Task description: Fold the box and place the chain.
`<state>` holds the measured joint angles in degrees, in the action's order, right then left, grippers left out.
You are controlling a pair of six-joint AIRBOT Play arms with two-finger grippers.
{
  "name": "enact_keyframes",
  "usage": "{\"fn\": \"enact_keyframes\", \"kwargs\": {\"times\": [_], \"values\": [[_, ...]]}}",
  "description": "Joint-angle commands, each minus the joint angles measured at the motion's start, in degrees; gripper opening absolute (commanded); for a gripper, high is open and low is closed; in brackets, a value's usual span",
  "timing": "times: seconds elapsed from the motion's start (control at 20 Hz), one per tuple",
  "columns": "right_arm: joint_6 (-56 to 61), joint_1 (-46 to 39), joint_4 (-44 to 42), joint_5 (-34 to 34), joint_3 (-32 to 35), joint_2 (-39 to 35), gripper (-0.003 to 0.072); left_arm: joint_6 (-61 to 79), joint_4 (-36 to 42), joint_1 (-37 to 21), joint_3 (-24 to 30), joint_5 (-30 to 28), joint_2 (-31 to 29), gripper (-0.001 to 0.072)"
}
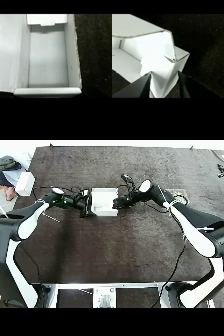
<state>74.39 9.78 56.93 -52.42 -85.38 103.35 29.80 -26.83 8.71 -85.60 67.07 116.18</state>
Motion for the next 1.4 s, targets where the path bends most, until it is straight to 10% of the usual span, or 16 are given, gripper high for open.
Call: {"fn": "enact_keyframes", "kwargs": {"times": [0.0,0.75,1.35], "values": [[6.16,1.27,9.2,0.85,-1.66,0.37,0.0401,0.04,-0.09,0.0,-0.04,0.04,-0.04,0.0204],[28.37,6.69,29.46,-14.99,-16.74,8.72,0.0399,0.04,-0.09,0.0,-0.04,0.04,-0.04,0.0204],[36.39,9.62,34.75,-12.5,-16.98,10.16,0.0372,0.04,-0.09,0.0,-0.04,0.04,-0.04,0.0204]]}}
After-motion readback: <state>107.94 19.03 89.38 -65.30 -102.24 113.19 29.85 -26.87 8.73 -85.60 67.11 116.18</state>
